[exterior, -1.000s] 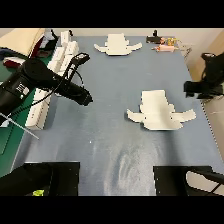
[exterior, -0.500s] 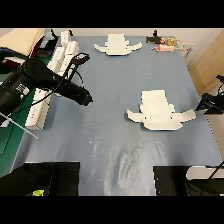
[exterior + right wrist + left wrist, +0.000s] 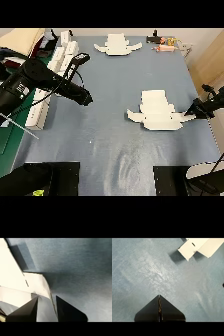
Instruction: Fold the box.
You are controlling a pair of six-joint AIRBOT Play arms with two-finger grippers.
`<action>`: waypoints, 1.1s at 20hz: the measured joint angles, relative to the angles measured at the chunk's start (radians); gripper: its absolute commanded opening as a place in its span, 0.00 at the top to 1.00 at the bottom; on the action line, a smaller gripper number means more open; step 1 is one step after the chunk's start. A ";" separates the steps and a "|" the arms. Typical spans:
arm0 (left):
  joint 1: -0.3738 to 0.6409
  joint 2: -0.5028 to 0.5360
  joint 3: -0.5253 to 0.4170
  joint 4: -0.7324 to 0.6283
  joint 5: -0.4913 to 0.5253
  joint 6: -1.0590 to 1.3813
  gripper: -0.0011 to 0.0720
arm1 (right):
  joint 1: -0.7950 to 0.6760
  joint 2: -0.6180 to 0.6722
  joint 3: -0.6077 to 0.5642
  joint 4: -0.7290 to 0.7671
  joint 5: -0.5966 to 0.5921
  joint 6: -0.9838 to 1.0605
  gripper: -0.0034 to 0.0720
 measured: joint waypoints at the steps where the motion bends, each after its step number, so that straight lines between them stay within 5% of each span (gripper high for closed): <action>1: 0.000 0.000 0.000 0.000 0.000 0.000 0.97 | 0.003 -0.002 -0.002 0.022 -0.006 -0.009 0.70; 3: 0.000 0.000 0.000 0.000 0.000 0.000 0.97 | 0.020 -0.006 -0.005 0.054 -0.021 -0.022 0.95; 12: 0.000 0.000 0.000 0.000 0.000 0.000 0.97 | 0.275 0.095 -0.113 0.206 0.002 -0.002 0.95; 22: 0.000 0.000 0.000 0.000 0.058 0.000 0.97 | 0.758 0.453 -0.494 0.250 0.426 0.201 0.95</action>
